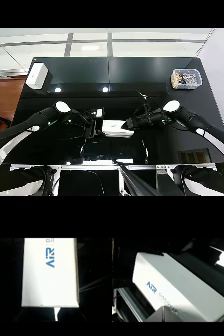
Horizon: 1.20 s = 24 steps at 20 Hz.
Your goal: Fold the box and place the chain.
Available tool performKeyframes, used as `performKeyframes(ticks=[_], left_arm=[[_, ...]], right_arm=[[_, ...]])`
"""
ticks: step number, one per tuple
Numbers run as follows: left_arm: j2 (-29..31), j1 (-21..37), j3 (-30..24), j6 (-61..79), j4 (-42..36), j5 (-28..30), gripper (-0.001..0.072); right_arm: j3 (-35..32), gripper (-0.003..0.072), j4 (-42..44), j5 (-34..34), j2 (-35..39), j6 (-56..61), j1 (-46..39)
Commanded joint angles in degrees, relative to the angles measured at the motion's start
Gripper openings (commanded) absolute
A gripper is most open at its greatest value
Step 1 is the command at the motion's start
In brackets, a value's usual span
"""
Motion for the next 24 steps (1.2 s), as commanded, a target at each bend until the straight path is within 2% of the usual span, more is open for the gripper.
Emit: performKeyframes(ticks=[1,3,6,7,8,9,11,13,16,18,20,21,22,24], left_arm=[[0.0,0.0,0.0,-0.1,-0.2,-0.6,0.0490],[0.0,0.0,0.0,-0.1,-0.2,-0.5,0.0490],[0.0,0.0,0.1,-4.4,-0.1,0.5,0.0491],[0.0,0.1,0.4,-5.6,0.3,2.6,0.0536],[0.1,0.3,1.2,-6.7,1.6,2.5,0.0646],[0.2,0.4,2.4,-7.7,3.8,1.2,0.0720],[1.2,0.3,5.0,-11.0,10.6,-2.1,0.0720],[2.9,0.3,7.4,-17.5,15.3,-6.1,0.0720],[5.7,-0.9,9.9,-20.9,13.4,-10.7,0.0720],[5.9,-3.5,12.0,-22.0,12.5,-8.7,0.0718],[4.0,-6.9,15.0,-22.8,12.6,-5.7,0.0639],[2.5,-8.6,16.6,-23.5,12.5,-4.6,0.0632],[0.9,-10.4,18.5,-24.0,12.4,-4.1,0.0638],[-1.9,-13.0,22.0,-26.4,12.4,-4.0,0.0720]], right_arm=[[0.7,0.0014,-1.3,2.9,1.8,0.1,-1.7],[2.3,0.0014,-2.5,7.8,5.4,0.1,-4.5],[6.7,0.0014,-9.1,15.9,12.2,5.1,-10.0],[7.8,0.0014,-12.0,20.0,14.9,8.2,-12.2],[8.2,0.0015,-14.8,23.5,17.8,10.2,-14.5],[8.2,0.0015,-17.9,26.0,20.6,11.5,-16.7],[8.2,0.0015,-26.3,29.3,26.0,13.8,-21.2],[8.0,0.0014,-33.3,30.2,30.1,15.2,-25.1],[7.9,0.0015,-34.6,28.7,32.5,15.2,-30.0],[7.9,0.0015,-34.5,25.8,32.5,15.1,-30.7],[7.9,0.0015,-34.1,23.2,32.4,15.1,-30.7],[7.9,0.0015,-34.1,22.7,32.4,15.1,-30.7],[7.9,0.0015,-34.1,22.6,32.4,15.1,-30.7],[7.9,0.0015,-34.1,22.6,32.4,15.1,-30.7]])
